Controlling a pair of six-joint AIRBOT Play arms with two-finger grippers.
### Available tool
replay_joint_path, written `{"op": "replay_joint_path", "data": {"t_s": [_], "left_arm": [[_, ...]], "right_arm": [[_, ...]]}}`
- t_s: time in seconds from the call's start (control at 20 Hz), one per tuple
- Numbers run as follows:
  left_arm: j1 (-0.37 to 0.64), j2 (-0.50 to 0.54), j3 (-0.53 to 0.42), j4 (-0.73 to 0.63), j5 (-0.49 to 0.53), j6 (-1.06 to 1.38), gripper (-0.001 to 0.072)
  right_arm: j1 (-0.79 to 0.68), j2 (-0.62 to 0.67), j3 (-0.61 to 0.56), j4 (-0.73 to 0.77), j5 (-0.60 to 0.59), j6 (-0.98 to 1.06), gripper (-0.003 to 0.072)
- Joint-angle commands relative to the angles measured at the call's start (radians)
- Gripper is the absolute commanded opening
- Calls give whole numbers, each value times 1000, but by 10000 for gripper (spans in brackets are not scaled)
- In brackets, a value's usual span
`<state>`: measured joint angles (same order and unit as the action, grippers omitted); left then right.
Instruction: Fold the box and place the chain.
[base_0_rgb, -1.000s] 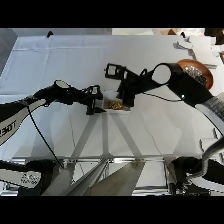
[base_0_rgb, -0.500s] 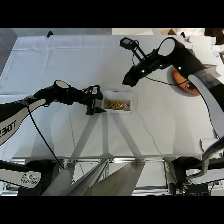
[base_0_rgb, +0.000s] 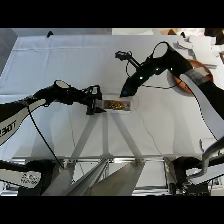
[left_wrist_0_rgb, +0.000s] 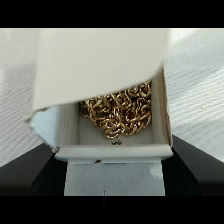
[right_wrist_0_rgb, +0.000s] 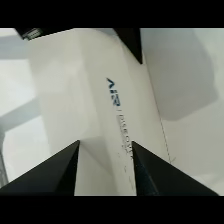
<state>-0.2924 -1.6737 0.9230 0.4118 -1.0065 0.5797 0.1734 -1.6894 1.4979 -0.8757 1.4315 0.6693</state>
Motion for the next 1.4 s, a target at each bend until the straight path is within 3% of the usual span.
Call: {"op": "replay_joint_path", "data": {"t_s": [0.0,0.3,0.55,0.65,0.85,0.95,1.35], "left_arm": [[0,0,0,0,0,0,318],[0,0,0,0,0,0,318],[0,0,0,0,0,0,318],[0,0,0,0,0,0,318],[0,0,0,0,0,0,318],[0,0,0,0,0,0,318],[0,0,0,0,0,0,318]], "right_arm": [[44,38,-11,-71,-32,-73,421],[120,115,-150,-141,-218,-73,419],[188,275,-367,-240,-555,-77,411],[193,312,-435,-240,-638,-76,411],[193,318,-478,-242,-631,-76,385],[193,319,-479,-242,-631,-76,268],[221,319,-499,-242,-631,-76,269]]}}
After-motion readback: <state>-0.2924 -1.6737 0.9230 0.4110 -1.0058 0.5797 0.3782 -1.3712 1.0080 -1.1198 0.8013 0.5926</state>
